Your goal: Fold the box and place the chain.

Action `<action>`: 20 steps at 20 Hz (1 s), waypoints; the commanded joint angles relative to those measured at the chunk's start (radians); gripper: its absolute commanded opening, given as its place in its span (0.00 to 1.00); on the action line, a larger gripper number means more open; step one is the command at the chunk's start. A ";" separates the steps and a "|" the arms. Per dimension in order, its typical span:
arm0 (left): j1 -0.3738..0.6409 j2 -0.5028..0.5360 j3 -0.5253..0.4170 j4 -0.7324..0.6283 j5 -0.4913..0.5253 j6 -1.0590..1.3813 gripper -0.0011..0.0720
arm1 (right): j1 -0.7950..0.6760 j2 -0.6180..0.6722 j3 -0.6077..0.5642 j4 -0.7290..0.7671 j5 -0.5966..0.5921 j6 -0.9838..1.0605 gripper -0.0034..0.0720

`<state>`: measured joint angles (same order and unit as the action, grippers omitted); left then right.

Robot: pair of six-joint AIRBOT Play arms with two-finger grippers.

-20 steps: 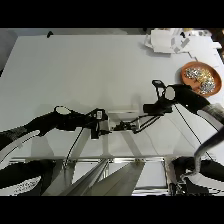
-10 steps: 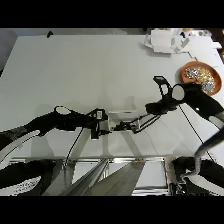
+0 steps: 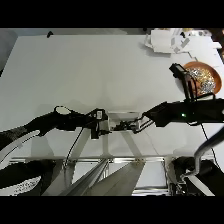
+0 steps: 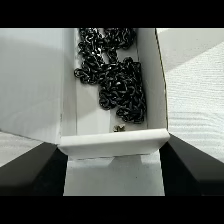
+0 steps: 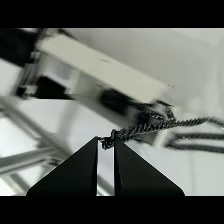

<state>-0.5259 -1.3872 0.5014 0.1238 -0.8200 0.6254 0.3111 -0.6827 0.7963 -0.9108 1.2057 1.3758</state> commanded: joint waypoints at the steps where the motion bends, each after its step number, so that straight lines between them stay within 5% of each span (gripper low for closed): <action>1: 0.000 0.000 0.001 0.000 0.000 0.000 0.16 | 0.000 0.076 0.001 0.233 0.006 -0.127 0.06; 11: 0.000 0.000 0.001 0.000 0.000 0.000 0.16 | 0.002 0.016 -0.038 0.365 -0.148 -0.391 0.06; 20: 0.000 0.000 0.001 0.000 0.000 0.000 0.16 | 0.270 -0.248 -0.095 0.216 -0.214 -0.483 0.06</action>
